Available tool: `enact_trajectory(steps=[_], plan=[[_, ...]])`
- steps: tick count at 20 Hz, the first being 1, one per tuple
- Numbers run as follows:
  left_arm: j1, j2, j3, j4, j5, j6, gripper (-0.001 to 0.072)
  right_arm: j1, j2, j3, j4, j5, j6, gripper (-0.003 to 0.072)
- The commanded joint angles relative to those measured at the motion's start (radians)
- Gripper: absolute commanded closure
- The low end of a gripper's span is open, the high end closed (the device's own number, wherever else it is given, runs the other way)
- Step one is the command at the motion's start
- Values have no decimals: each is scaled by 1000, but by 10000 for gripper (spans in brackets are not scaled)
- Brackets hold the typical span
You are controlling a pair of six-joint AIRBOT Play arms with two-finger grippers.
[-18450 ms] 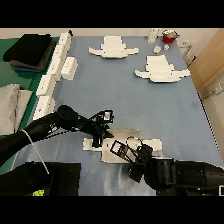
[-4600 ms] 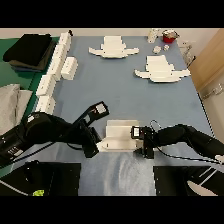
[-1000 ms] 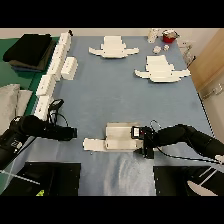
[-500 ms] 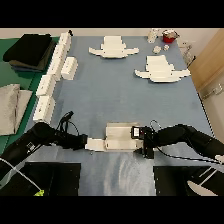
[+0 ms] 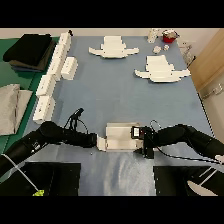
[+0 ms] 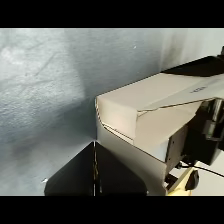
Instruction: Fold the box.
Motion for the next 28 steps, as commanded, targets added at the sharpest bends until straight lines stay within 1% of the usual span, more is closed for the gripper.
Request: enact_trajectory(steps=[1,3,4,5,6,9,13,14,15,18,20,22,23,26,28], plan=[[-10,-1,19,-25,-24,6,694,0,0,0,0,0,0,174],[-10,-1,21,-34,-40,0,692,0,0,0,0,0,0,175],[-10,-1,21,-37,-41,-3,640,0,0,0,0,0,0,175],[-10,-1,21,-37,-38,-7,381,0,0,0,0,0,0,175],[-10,-1,21,-36,-38,-21,334,0,0,0,0,0,0,174],[-9,-1,21,-36,-31,-20,334,0,0,0,0,0,0,175],[-6,-2,20,-35,62,-19,334,0,0,0,0,0,0,174],[-7,-2,21,-36,71,-19,333,0,0,0,0,0,0,174],[-7,-1,22,-36,58,-19,332,0,0,0,0,0,0,174],[-8,-1,48,-42,-60,6,331,0,0,0,0,0,0,174],[-24,-1,64,-45,-76,-34,331,0,0,0,0,0,0,175],[-85,-2,89,-38,-46,-84,332,0,0,0,0,0,0,175],[-124,-2,102,-13,-19,-135,332,0,0,0,0,0,0,175],[-255,-7,145,158,80,-383,333,0,0,0,0,0,0,175],[-338,-37,190,282,104,-536,333,0,0,0,0,0,0,175]])
